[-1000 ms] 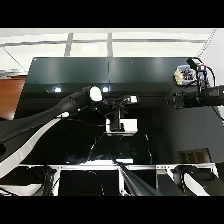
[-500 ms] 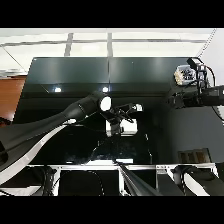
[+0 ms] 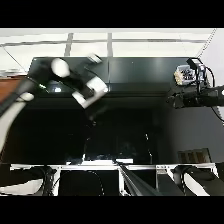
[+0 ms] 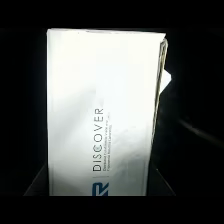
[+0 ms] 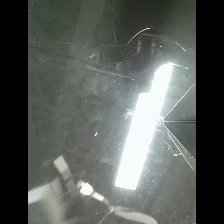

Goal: Fold the box and place the chain.

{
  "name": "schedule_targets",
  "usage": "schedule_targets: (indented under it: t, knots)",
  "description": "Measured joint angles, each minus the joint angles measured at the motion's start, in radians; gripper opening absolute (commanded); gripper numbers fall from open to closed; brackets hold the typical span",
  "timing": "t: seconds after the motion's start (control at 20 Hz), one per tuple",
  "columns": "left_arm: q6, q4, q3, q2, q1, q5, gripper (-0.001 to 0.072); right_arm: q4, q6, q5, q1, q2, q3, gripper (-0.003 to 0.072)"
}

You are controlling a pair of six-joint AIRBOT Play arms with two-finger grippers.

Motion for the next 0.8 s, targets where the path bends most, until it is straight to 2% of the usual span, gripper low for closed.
schedule_targets:
  t: [0.25,0.4,0.6,0.8]
  knots:
    - [-0.079,-0.044,0.114,-0.013,0.399,0.031,0.0295,0.016,0.001,-0.014,0.000,0.000,0.000,0.0012]
    - [-0.092,-0.018,0.237,-0.090,0.560,0.027,0.0295,0.023,0.005,-0.029,0.000,0.000,0.000,0.0012]
    - [-0.098,0.050,0.386,-0.239,0.663,0.008,0.0294,0.028,0.005,-0.056,0.000,0.000,0.000,0.0012]
    - [-0.098,0.103,0.476,-0.383,0.672,0.015,0.0294,0.029,0.005,-0.068,0.000,0.000,0.000,0.0012]
